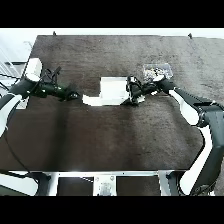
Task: Fold the box and place the chain.
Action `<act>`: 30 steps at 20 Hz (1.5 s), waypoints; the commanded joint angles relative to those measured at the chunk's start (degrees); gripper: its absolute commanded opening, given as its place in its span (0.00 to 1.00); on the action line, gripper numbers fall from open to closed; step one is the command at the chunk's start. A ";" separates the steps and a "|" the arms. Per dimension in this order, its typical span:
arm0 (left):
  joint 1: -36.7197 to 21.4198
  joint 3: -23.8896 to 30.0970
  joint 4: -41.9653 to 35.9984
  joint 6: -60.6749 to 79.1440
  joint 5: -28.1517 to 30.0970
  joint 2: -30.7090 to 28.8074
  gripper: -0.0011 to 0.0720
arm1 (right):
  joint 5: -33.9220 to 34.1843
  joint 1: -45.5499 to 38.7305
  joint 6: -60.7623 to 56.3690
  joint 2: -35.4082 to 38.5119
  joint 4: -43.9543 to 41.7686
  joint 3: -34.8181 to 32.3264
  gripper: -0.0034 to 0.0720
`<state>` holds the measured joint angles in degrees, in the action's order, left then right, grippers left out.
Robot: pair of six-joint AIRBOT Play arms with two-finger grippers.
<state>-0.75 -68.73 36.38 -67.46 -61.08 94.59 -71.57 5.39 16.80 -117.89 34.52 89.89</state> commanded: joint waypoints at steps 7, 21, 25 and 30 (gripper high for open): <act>0.00 0.26 2.12 -2.67 3.63 3.96 0.04 | -0.02 0.02 -0.02 -0.04 0.00 -0.02 0.70; 7.19 0.28 -12.85 2.01 5.35 7.43 0.04 | 0.00 0.02 0.00 -0.04 0.00 -0.02 0.70; 7.26 0.26 -14.99 1.99 4.20 7.13 0.04 | -0.02 0.02 0.00 -0.04 0.00 -0.02 0.70; 7.39 -0.09 -15.45 2.01 3.28 6.49 0.04 | -0.02 0.02 0.00 -0.04 0.00 -0.02 0.70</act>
